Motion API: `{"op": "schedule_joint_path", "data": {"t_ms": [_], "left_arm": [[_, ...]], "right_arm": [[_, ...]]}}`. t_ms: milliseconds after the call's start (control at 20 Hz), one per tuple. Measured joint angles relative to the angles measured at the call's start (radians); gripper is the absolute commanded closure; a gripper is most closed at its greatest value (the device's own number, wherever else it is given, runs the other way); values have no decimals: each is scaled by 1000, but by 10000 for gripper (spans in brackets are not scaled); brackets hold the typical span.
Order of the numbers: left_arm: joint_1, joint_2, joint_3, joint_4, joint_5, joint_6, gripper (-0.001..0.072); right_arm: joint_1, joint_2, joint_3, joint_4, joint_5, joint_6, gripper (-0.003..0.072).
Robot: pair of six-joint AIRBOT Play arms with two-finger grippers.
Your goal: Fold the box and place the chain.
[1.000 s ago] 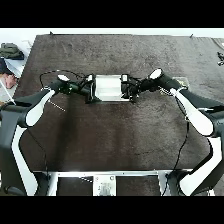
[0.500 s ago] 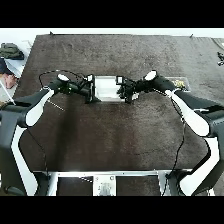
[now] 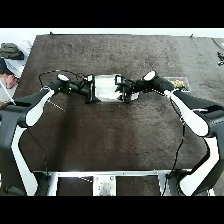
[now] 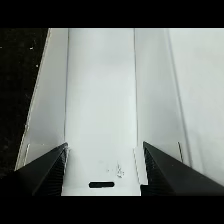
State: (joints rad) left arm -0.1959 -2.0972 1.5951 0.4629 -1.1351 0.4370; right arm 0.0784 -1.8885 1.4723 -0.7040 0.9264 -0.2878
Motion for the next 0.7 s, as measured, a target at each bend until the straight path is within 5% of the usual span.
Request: {"op": "schedule_joint_path", "data": {"t_ms": [150,200,350,700], "left_arm": [[0,0,0,0,0,0,300],[0,0,0,0,0,0,300],[0,0,0,0,2,0,300],[0,0,0,0,2,-1,300]], "right_arm": [[-1,0,0,0,-1,-3,109],[-1,0,0,1,-1,-4,265],[-2,1,0,0,-9,-5,580],[-31,71,0,-118,10,224,580]]}}
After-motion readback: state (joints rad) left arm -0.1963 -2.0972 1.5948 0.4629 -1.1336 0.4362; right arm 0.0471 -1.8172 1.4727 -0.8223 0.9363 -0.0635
